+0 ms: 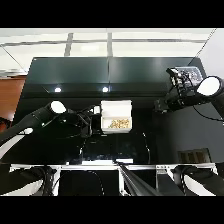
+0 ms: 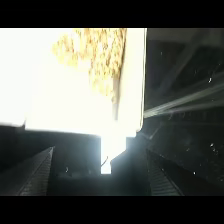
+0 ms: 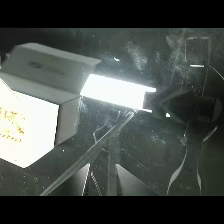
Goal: Fold the box and place the chain.
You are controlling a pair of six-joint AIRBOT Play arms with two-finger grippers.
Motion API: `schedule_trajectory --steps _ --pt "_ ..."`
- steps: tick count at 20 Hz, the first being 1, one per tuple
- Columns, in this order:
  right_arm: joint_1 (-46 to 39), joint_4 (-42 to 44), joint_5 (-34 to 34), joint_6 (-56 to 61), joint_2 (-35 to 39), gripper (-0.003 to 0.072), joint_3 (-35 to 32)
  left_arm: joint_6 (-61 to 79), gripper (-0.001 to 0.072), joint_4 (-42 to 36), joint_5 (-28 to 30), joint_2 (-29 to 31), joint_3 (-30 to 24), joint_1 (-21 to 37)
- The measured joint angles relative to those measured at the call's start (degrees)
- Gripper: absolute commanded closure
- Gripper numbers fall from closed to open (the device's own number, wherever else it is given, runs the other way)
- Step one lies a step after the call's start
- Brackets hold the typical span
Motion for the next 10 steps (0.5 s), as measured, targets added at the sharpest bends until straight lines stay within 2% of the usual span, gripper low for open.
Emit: schedule_trajectory --steps 10 --pt "0.00 0.26 -1.88 0.48 0.00 0.0488 0.00 5.66 0.0053 -4.17 1.62 -4.63 2.95 0.39"
